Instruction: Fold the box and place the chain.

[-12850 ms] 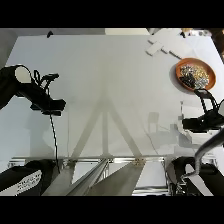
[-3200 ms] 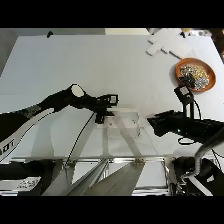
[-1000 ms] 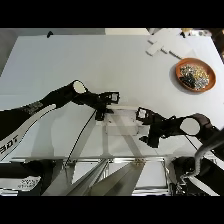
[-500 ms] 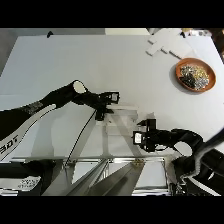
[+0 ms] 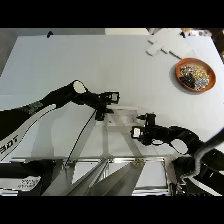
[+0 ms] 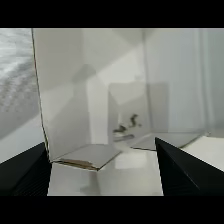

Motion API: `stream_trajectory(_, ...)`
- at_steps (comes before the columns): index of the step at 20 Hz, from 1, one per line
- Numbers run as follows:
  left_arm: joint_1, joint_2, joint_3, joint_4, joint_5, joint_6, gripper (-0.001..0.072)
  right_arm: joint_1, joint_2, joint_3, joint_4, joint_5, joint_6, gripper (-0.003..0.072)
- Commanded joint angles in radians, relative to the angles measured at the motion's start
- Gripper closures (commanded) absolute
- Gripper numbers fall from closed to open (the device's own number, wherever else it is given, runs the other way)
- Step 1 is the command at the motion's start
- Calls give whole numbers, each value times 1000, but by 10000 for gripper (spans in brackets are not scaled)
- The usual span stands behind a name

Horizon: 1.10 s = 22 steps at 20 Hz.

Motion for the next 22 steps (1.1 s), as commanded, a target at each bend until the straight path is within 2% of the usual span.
stream_trajectory(1, 0, 0, 0, 0, 0, 2, 699, -64, -4, 40, 2, 34, -2, -6)
stream_trajectory(5, 0, 0, 0, 0, 0, 2, 699, -121, -4, 84, 33, 83, -10, -6)
stream_trajectory(9, 0, 0, 0, 0, 0, 2, 699, -164, -23, 91, 90, 83, -49, -6)
stream_trajectory(16, 0, 0, 0, 1, 0, 2, 699, -210, -151, 91, 382, 94, -403, -4)
stream_trajectory(21, 0, 0, 0, 0, 0, 2, 699, -341, -211, 96, 621, 251, -761, -4)
stream_trajectory(22, 0, 0, 0, 0, 0, 2, 699, -364, -224, 104, 645, 279, -781, -4)
